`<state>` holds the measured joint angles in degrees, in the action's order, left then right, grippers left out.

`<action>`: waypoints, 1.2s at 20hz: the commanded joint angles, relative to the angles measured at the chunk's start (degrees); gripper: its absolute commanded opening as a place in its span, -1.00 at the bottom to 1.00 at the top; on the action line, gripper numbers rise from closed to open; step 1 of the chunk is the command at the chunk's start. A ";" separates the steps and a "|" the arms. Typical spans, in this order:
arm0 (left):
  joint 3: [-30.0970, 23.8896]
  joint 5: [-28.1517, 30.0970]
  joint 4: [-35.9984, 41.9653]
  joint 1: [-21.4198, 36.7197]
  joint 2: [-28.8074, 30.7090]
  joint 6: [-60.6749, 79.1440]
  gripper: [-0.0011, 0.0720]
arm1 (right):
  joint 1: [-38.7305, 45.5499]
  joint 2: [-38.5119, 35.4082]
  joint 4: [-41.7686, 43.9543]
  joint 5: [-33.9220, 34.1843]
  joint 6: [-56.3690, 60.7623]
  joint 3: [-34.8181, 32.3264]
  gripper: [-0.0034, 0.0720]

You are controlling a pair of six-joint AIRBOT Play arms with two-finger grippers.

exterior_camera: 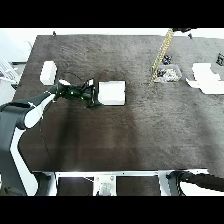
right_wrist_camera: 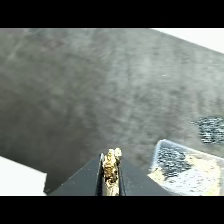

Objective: Fold the box and place the chain.

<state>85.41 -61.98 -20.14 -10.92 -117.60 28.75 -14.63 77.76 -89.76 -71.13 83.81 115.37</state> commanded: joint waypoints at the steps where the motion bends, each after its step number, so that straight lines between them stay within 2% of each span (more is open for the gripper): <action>1: 0.02 0.00 0.00 0.04 -0.04 0.02 -0.13 | -4.59 -0.50 0.13 -2.71 -0.39 -0.83 -0.90; 5: 0.02 0.00 0.00 0.04 -0.04 0.02 -0.13 | -9.20 -0.46 0.13 -2.05 -0.48 -5.64 -0.90; 8: 0.02 0.00 0.00 0.04 -0.04 0.02 -0.13 | -10.64 -0.46 0.13 1.88 -0.48 -8.48 -0.90; 16: 0.02 0.00 0.00 0.04 -0.04 0.02 -0.13 | -11.65 -0.57 4.92 13.05 -2.01 -6.88 -0.90; 24: 0.02 0.02 0.00 0.04 -0.04 0.02 -0.13 | -12.87 -0.57 4.92 19.12 -2.03 -6.54 -0.90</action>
